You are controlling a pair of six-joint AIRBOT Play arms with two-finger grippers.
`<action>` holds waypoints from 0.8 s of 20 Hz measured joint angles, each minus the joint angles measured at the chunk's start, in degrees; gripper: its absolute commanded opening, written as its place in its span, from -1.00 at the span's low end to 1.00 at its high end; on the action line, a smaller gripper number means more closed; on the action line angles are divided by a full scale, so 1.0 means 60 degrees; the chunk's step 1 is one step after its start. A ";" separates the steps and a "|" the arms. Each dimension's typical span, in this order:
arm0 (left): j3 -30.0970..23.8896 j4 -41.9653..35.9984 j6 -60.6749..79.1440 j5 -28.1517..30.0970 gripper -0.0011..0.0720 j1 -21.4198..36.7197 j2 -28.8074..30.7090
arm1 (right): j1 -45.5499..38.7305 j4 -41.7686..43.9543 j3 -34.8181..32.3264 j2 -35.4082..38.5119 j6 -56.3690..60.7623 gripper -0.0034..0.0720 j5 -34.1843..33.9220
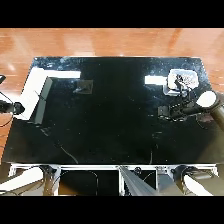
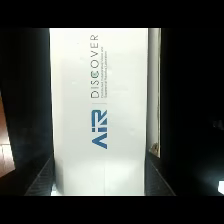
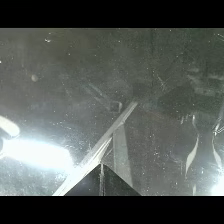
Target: Fold the box and place the chain.
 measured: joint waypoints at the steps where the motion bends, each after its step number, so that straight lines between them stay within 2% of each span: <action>1: 0.0015 0.0004 -0.0062 -0.0073 0.77 -0.0011 0.0004 | 0.0000 0.0000 0.0000 0.0000 0.0000 -0.83 0.0000; 6: 0.0051 0.0076 -0.0466 -0.0102 0.77 -0.0036 0.0004 | 0.0000 0.0018 0.0000 0.0000 0.0000 -0.83 0.0036; 16: 0.0208 0.0244 -0.0922 -0.0794 0.78 -0.0127 -0.0004 | -0.0011 0.0270 0.0000 0.0000 0.0262 -0.83 0.0590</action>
